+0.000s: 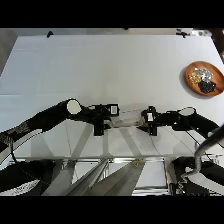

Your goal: Fold the box and place the chain.

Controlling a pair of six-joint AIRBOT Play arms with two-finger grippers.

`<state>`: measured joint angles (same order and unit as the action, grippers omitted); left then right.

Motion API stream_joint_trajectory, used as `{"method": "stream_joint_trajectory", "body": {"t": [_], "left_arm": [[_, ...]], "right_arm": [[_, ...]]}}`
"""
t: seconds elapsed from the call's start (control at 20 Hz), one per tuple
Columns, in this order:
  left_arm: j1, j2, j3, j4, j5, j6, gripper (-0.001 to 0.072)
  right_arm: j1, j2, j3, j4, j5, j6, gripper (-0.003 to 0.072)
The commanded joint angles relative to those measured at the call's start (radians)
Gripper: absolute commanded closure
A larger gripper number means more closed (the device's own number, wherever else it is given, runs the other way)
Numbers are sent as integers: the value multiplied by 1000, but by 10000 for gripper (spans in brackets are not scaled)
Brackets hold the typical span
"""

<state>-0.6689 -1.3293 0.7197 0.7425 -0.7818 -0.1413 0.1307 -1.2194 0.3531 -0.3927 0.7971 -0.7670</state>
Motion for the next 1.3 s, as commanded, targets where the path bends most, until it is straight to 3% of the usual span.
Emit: {"method": "stream_joint_trajectory", "body": {"t": [0.0, 0.45, 1.25], "left_arm": [[0, 0, 0, -1, 23, -3, 373], [54, 45, 0, 115, -1, -72, 358], [50, -29, 0, 56, 12, 3, 366]], "right_arm": [[0, 0, 0, 1, -1, 3, 221], [0, 0, 0, 2, -1, 3, 221], [0, 0, 0, 1, -1, 3, 221]]}}
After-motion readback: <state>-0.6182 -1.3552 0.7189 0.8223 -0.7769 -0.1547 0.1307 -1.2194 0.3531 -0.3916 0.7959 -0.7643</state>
